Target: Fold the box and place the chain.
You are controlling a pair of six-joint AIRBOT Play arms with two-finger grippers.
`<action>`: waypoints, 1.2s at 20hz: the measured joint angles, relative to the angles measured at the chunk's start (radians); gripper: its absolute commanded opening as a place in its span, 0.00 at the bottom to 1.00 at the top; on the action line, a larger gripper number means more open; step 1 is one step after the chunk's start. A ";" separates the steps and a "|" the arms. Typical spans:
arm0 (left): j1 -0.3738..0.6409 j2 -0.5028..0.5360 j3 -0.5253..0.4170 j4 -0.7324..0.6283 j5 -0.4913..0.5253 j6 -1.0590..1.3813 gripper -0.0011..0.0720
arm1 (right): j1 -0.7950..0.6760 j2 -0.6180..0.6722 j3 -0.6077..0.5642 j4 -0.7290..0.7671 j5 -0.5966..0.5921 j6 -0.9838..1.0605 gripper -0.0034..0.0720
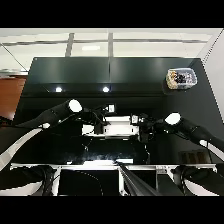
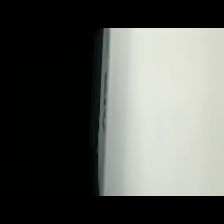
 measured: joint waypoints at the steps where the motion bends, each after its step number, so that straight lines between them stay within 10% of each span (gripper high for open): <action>1: 0.000 0.000 0.000 -0.005 0.000 0.000 0.06 | 0.000 0.000 0.000 0.000 0.000 0.000 0.98; 3: 0.000 0.000 0.000 -0.014 0.000 0.000 0.06 | 0.000 0.000 0.000 -0.003 -0.002 0.000 0.98; 6: 0.000 0.000 0.000 -0.029 0.000 0.000 0.06 | 0.000 0.000 0.000 -0.003 -0.002 0.000 0.66; 9: 0.000 0.000 0.000 -0.037 -0.002 0.000 0.06 | 0.000 0.000 0.000 -0.003 -0.003 0.000 0.66; 12: 0.000 0.004 -0.001 -0.034 -0.023 -0.004 0.59 | 0.000 0.000 0.000 -0.003 -0.004 -0.001 0.66; 16: 0.019 0.066 0.001 -0.042 -0.003 -0.008 0.82 | 0.000 0.000 0.000 -0.004 -0.005 -0.001 0.66; 21: 0.095 0.210 0.001 0.004 -0.064 -0.126 0.79 | 0.000 0.000 0.000 -0.002 -0.018 0.010 0.67; 22: 0.115 0.241 0.001 0.022 -0.100 -0.173 0.66 | 0.000 0.000 0.000 0.000 -0.021 0.011 0.67; 24: 0.154 0.288 0.001 0.051 -0.196 -0.307 0.06 | 0.000 0.000 0.000 0.001 -0.024 0.015 0.66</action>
